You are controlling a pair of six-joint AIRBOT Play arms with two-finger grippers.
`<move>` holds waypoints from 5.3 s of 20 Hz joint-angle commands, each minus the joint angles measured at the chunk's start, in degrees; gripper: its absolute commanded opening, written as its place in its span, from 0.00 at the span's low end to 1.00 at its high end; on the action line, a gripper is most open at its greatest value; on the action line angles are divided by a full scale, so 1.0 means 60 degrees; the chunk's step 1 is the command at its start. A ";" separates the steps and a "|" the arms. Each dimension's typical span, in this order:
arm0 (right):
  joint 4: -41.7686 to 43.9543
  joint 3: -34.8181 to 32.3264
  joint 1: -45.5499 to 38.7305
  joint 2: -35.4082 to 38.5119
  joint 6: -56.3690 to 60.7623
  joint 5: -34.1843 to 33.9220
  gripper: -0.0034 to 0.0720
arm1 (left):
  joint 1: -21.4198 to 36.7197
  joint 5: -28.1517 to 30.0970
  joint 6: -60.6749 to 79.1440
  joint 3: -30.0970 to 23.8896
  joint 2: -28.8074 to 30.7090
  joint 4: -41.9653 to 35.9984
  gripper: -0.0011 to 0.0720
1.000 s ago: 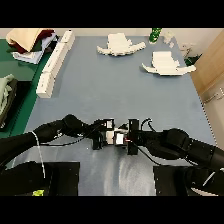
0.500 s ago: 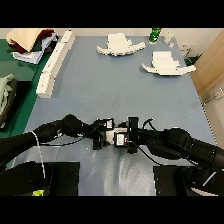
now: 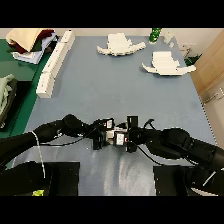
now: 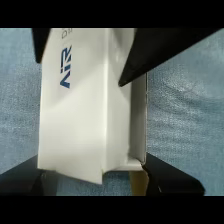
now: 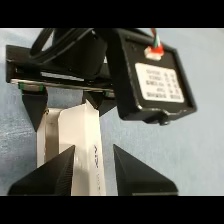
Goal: Fold the box.
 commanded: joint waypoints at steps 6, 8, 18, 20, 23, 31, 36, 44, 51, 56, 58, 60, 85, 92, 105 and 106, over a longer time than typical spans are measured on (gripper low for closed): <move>-0.0240 -0.0022 0.0011 -0.0270 0.0007 0.0135 0.51 | 0.0004 0.0000 0.0015 0.0007 0.0004 0.0007 0.53; -0.0055 -0.0025 0.0058 -0.0270 0.0004 0.0000 0.51 | 0.0004 0.0000 0.0015 0.0011 0.0004 0.0007 0.53; 0.0586 -0.0153 0.0127 -0.0266 -0.0051 -0.0517 0.51 | 0.0004 0.0000 0.0015 0.0007 0.0004 0.0007 0.53; 0.0612 -0.0153 0.0127 -0.0240 -0.0051 -0.0503 0.51 | 0.0004 0.0000 0.0015 0.0007 0.0004 0.0007 0.53; 0.0801 -0.0149 0.0127 0.0102 -0.0047 -0.0484 0.51 | 0.0004 0.0000 0.0015 0.0007 0.0004 0.0007 0.53; 0.1260 -0.0579 -0.0087 0.1224 0.3785 -0.0058 0.05 | 0.0004 0.0000 0.0015 0.0007 0.0004 0.0007 0.53; 0.1268 -0.2014 -0.0076 0.1209 0.6288 0.1759 0.05 | 0.0004 0.0000 0.0015 0.0011 0.0004 0.0007 0.53; 0.1621 -0.2390 0.0044 0.0321 0.6473 0.1872 0.05 | 0.0004 0.0000 0.0015 0.0007 0.0004 0.0007 0.53; 0.1668 -0.2371 0.0117 0.0415 0.6470 0.1963 0.05 | 0.0004 0.0000 0.0015 0.0011 0.0004 0.0007 0.53; 0.1231 -0.2273 -0.0069 0.1599 0.6459 0.2018 0.05 | 0.0004 0.0000 0.0015 0.0007 0.0004 0.0007 0.53; 0.0954 -0.2073 -0.0310 0.1985 0.6459 0.1577 0.05 | 0.0004 0.0000 0.0015 0.0011 0.0004 0.0007 0.53; 0.0954 -0.1421 -0.0827 0.2044 0.6470 -0.0109 0.05 | 0.0004 0.0000 0.0015 0.0007 0.0004 0.0007 0.53; -0.0510 0.3209 -0.4728 -0.1341 1.1125 -0.7490 0.08 | 0.1111 -0.0106 -0.3340 0.0164 0.0951 0.1453 0.53; -0.0506 0.3209 -0.4728 -0.1341 1.1125 -0.7486 0.08 | 0.5646 -0.2386 -0.9584 -0.0015 0.4728 0.6510 0.53; -0.0506 0.3209 -0.4728 -0.1341 1.1129 -0.7486 0.08 | 1.0910 -0.1566 -1.0422 -0.0426 0.4779 0.7439 0.53; -0.0506 0.3209 -0.4728 -0.1341 1.1125 -0.7486 0.08 | 1.0907 -0.1293 -1.0422 -0.0426 0.4714 0.7366 0.53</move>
